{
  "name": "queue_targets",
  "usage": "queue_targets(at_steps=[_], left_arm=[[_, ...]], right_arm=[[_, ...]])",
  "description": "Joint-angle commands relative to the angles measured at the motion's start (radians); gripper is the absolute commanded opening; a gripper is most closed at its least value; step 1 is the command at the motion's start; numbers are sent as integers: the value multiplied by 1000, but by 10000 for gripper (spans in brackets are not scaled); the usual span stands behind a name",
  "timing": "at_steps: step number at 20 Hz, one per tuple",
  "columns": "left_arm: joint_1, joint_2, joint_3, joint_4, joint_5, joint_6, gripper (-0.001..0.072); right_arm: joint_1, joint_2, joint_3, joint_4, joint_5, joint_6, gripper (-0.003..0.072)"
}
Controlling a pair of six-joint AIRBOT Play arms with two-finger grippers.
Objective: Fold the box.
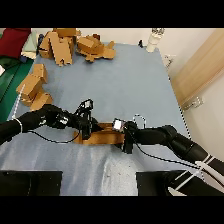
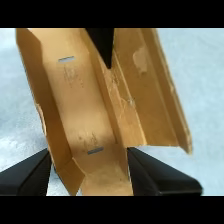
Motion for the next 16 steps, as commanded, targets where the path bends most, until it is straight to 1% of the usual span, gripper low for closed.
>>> queue_targets(at_steps=[1,12,16], left_arm=[[1,1,1,0,-1,0,13],[1,1,1,0,-1,0,13],[1,1,1,0,-1,0,13]], right_arm=[[-67,-40,1,132,-45,-182,720],[-83,-172,45,158,-38,-306,720],[-83,-190,45,180,-37,-340,720]])
